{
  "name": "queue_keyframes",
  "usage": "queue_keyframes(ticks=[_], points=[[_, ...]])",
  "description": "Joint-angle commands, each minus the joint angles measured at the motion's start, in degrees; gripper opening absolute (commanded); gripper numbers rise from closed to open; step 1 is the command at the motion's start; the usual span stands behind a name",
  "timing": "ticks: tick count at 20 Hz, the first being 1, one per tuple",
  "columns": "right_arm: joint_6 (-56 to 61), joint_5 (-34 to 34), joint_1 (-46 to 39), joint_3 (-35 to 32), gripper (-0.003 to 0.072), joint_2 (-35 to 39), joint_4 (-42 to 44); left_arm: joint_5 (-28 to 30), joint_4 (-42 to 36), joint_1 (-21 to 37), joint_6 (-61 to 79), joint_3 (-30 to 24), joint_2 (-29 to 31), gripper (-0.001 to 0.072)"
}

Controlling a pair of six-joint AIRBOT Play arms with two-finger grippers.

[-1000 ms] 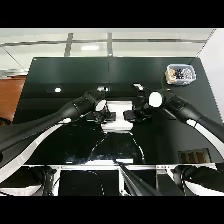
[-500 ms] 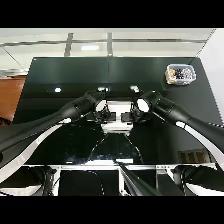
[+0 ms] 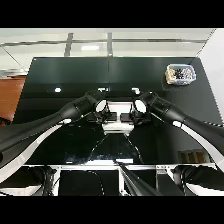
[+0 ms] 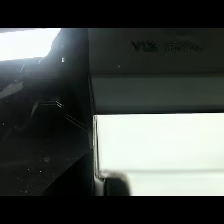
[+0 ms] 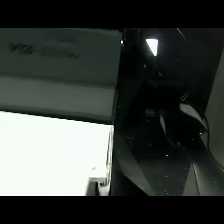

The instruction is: Fold the box and place the chain.

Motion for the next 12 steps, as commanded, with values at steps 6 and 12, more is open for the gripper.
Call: queue_keyframes(ticks=[6, 12], points=[[1.01, -0.07, -0.02, -0.02, 0.0325, -0.13, 3.26, -0.13, 0.37, 0.07, 0.26, 0.0, 0.04, 0.003], [0.66, 0.44, 0.04, 0.39, 0.0303, -0.44, 4.02, -0.13, 0.35, 0.07, 0.26, 0.0, 0.04, 0.003]])
